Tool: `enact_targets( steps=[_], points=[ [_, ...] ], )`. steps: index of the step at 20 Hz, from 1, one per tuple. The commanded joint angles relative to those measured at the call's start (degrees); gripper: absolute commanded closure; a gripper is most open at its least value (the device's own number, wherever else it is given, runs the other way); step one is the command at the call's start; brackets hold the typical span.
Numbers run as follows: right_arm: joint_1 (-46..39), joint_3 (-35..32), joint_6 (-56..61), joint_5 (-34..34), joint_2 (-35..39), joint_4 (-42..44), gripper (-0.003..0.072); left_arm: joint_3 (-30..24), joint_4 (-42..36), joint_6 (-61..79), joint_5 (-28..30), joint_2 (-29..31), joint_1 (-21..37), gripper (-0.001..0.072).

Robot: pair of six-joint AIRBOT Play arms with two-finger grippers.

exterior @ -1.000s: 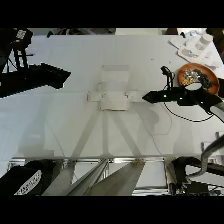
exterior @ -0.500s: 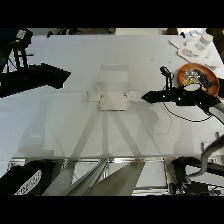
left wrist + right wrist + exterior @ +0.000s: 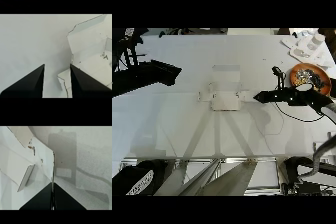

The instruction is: Fold the box and place the chain.

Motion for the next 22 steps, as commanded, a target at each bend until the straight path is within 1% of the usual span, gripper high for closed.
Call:
enact_targets(
  steps=[1, 3, 10, 13, 16, 17, 18, 19, 20, 21, 22],
  points=[
    [0.07, -0.04, 0.0, 0.0, 0.04, 0.02, 0.0676, 0.02, -2.64, 0.11, -0.28, -0.02, -0.02, 0.0367],
    [0.07, -0.04, 0.0, 0.0, 0.04, 0.02, 0.0676, 0.02, -2.64, 0.09, -1.55, -0.02, -0.02, 0.0367],
    [0.07, -0.04, 0.0, 0.0, 0.04, 0.02, 0.0676, 0.02, -4.07, 0.17, -1.33, -1.18, -0.02, 0.0367],
    [0.07, -0.04, 0.0, 0.0, 0.04, 0.02, 0.0676, 0.02, -4.13, 0.04, -1.38, -3.43, -0.02, 0.0368],
    [0.07, -0.04, 0.0, 0.0, 0.04, 0.02, 0.0676, 0.02, -4.5, -1.42, -1.95, -7.39, -0.02, 0.037],
    [0.07, -0.04, 0.0, 0.0, 0.04, 0.02, 0.0676, 0.04, -5.33, -1.09, -1.66, -8.83, -0.02, 0.0387],
    [0.07, -0.04, 0.0, 0.0, 0.04, 0.02, 0.0676, 0.11, -5.35, -1.11, -1.31, -10.12, -0.02, 0.0463],
    [0.07, -0.02, 0.0, 0.0, 0.04, 0.02, 0.0676, 0.7, -5.16, -1.11, -1.77, -11.72, 0.07, 0.0606],
    [0.07, -0.04, 0.0, 0.0, 0.04, 0.02, 0.0676, 1.95, -5.11, -1.07, -2.95, -13.4, 0.13, 0.0676],
    [0.07, -0.02, 0.0, 0.0, 0.04, 0.02, 0.0676, 4.15, -5.11, -0.92, -4.87, -15.61, 0.13, 0.067],
    [0.07, -0.02, -0.02, 0.0, 0.04, 0.02, 0.0676, 6.99, -5.11, 0.2, -7.58, -18.08, 0.13, 0.0598]
  ],
)
